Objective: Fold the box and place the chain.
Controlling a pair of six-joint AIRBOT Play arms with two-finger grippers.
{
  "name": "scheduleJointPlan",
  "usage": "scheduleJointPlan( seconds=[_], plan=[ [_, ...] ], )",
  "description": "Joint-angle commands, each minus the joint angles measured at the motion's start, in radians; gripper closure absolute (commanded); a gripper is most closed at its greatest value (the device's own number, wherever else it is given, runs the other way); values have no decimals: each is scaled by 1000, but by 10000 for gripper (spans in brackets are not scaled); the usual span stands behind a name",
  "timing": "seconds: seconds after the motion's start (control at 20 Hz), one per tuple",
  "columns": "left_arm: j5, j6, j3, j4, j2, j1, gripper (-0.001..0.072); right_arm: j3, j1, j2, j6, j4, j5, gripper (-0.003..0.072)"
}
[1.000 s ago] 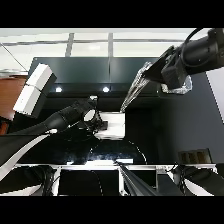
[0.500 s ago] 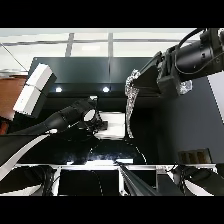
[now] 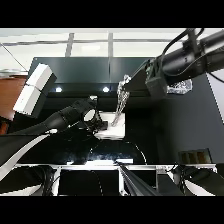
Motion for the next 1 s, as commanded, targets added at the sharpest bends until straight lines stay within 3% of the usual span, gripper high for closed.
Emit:
scheduleJointPlan(
  seconds=[0.0, 0.35, 0.55, 0.85, 0.9, 0.95],
  plan=[
    [0, 0, 0, 0, 1, 0, 678, -107, 1, -4, 10, -27, 17, 663],
    [0, 0, 0, 0, 1, 0, 678, -400, 106, -11, 10, -20, -199, 662],
    [0, 0, 0, 0, 1, 0, 678, -423, 122, -48, 58, -124, -200, 662],
    [0, 0, 0, 0, 1, 0, 678, -425, 161, -124, 74, -132, -212, 649],
    [0, 0, 0, 0, 1, 0, 678, -425, 169, -134, 74, -132, -212, 382],
    [0, 0, 0, 0, 1, 0, 678, -425, 170, -134, 74, -134, -208, 191]
  ],
)
